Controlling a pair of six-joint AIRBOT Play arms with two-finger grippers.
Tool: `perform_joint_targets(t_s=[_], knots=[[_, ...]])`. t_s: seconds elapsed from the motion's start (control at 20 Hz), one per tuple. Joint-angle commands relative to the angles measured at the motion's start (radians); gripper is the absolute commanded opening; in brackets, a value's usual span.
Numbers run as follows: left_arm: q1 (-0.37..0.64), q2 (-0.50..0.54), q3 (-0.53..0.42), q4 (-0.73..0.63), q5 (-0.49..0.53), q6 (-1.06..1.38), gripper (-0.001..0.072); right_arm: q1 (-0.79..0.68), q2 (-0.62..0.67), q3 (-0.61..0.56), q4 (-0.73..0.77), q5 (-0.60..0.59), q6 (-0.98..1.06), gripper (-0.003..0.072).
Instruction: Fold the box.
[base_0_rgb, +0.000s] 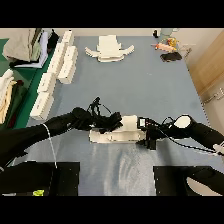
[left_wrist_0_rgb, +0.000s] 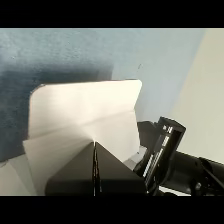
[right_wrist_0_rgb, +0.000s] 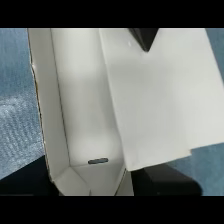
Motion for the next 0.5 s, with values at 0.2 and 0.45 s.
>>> perform_joint_targets(t_s=[0.2, 0.45], knots=[[0.021, -0.006, 0.000, 0.003, -0.016, 0.025, 0.0013, 0.001, 0.001, 0.000, -0.001, 0.000, -0.001, 0.0509], [0.068, 0.089, 0.031, 0.029, -0.204, 0.217, 0.0012, 0.001, 0.001, 0.000, -0.001, 0.000, -0.001, 0.0509]])
